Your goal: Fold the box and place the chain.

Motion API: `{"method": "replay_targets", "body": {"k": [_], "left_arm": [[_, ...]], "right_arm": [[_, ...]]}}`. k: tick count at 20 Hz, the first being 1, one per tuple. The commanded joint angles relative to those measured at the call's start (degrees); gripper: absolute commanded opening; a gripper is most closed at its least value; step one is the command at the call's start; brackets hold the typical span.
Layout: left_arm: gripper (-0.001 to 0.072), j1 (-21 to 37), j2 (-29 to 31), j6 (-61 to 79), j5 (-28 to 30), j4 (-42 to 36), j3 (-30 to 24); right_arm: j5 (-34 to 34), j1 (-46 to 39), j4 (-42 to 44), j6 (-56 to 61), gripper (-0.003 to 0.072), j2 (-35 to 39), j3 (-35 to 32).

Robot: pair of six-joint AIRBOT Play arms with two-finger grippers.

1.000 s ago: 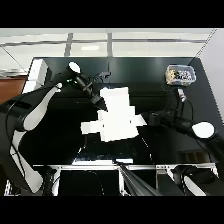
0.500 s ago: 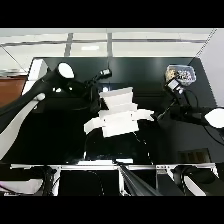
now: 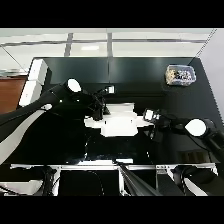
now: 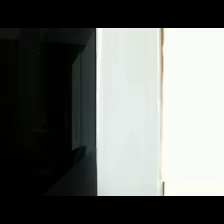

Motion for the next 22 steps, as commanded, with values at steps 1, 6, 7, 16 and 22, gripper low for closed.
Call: {"method": "replay_targets", "body": {"k": [1,6,7,16,22], "left_arm": [[0.0029,-0.2,-0.5,1.0,0.4,0.4,0.0],[0.0029,-0.2,-0.5,1.0,0.4,0.4,0.0],[0.0029,-0.2,-0.5,1.0,0.3,0.4,0.0],[0.0030,-0.2,-0.5,1.0,0.2,0.4,0.0],[0.0029,-0.2,-0.5,1.0,0.2,0.4,0.0]], "right_arm": [[-0.7,2.2,2.3,-7.1,0.0711,-3.2,-0.8],[-4.2,5.5,5.0,-10.6,0.0712,-8.1,-0.8],[-6.1,6.2,6.3,-11.1,0.0712,-9.2,-0.8],[-9.3,7.0,10.0,-12.3,0.0712,-11.3,2.8],[-13.8,5.8,14.2,-17.3,0.0711,-12.1,4.8]]}}
